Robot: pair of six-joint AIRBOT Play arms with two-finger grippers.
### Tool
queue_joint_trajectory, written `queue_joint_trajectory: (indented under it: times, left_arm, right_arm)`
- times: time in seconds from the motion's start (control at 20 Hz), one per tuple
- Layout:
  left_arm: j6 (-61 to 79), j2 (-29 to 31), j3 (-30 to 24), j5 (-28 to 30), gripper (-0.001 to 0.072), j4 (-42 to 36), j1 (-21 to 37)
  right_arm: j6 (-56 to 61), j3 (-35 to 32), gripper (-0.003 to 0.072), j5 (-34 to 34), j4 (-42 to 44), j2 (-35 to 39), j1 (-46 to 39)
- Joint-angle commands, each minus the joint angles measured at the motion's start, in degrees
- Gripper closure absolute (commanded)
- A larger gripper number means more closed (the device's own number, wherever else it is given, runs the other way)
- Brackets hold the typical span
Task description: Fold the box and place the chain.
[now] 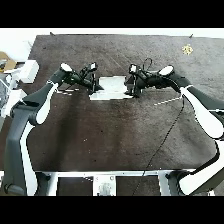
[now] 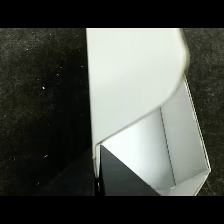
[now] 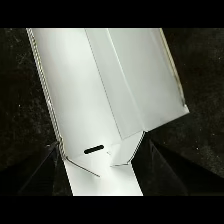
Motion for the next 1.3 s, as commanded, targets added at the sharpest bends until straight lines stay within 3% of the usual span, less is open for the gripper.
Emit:
queue_joint_trajectory:
  times: [0.0, 0.5, 1.25]
  left_arm:
    - [0.0, 0.0, 0.0, -0.1, 0.0697, -0.1, 0.0]
    - [0.0, 0.0, 0.0, -0.1, 0.0697, -0.1, 0.0]
    - [0.0, 0.0, 0.0, -0.1, 0.0697, -0.1, 0.0]
  right_arm:
    - [0.1, 1.3, 0.0039, 1.0, -0.1, -1.1, -0.3]
    - [0.6, 12.4, 0.0039, 11.3, 3.0, -10.4, -0.4]
    - [-1.4, 13.0, 0.0040, 13.3, 4.4, -15.7, -0.2]
